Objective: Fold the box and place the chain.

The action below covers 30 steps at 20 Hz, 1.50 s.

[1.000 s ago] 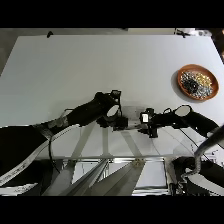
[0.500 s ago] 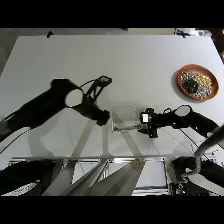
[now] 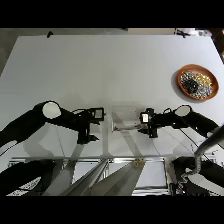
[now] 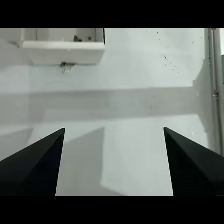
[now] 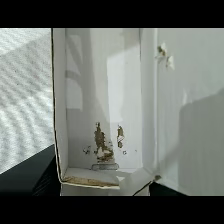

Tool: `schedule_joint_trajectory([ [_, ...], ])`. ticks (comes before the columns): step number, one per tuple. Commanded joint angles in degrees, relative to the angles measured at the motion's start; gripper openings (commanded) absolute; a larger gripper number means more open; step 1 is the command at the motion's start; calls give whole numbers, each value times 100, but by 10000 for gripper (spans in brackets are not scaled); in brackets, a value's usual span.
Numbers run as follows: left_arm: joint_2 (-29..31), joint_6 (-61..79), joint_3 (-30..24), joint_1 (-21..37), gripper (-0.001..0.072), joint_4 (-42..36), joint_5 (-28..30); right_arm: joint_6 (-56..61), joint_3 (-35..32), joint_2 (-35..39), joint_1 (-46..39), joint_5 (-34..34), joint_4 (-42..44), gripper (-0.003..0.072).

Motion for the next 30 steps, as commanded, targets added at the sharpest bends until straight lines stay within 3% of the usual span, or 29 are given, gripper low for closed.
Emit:
schedule_joint_trajectory([
  [1,-737,1676,-160,87,710,-1045,673,0,4,4,2,2,0,401],
  [7,-1532,2997,157,85,711,-2323,1082,0,4,4,2,2,0,401],
  [16,-1805,3287,264,96,712,-2267,1241,0,4,4,2,2,0,401],
  [23,-1805,3672,264,-254,713,-2358,1473,0,4,4,2,2,0,401],
  [30,-1803,3661,264,-264,713,-2356,1226,0,4,4,2,2,0,401],
])
